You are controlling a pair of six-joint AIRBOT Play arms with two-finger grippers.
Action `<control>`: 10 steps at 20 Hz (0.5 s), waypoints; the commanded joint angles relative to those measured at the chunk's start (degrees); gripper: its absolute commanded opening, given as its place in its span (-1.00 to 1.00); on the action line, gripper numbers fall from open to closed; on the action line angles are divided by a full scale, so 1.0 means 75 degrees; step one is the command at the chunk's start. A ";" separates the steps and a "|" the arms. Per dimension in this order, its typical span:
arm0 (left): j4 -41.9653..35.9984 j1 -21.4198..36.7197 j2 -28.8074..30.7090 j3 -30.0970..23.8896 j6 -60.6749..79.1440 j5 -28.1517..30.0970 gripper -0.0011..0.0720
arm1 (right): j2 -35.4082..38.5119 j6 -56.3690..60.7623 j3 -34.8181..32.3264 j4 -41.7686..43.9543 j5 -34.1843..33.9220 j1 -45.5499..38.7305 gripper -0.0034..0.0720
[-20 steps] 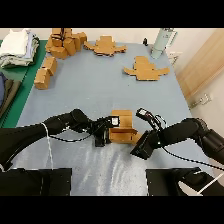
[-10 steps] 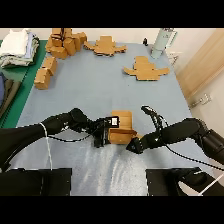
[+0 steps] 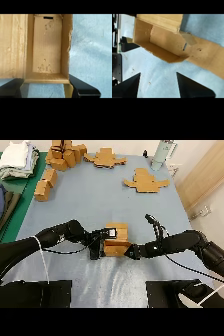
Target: Fold the box.
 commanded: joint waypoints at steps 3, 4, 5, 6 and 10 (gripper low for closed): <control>0.0052 0.0012 0.0020 -0.0280 -0.0245 0.0420 0.32 | 0.0000 0.0076 0.0003 0.0006 0.0455 0.0000 0.97; 0.0047 0.0012 0.0020 -0.0286 -0.0245 0.0376 0.32 | 0.0000 0.0076 0.0003 0.0009 0.0460 0.0000 0.97; 0.0017 0.0012 0.0020 -0.0286 -0.0248 0.0344 0.32 | -0.0006 0.0079 0.0003 0.0020 0.0460 0.0000 0.97; 0.0017 0.0012 0.0020 -0.0286 -0.0245 0.0332 0.32 | -0.0006 0.0079 0.0003 0.0029 0.0460 0.0000 0.97; 0.0020 0.0012 0.0020 -0.0286 -0.0239 0.0338 0.32 | -0.0029 0.0624 0.0006 0.0125 0.0702 0.0000 0.93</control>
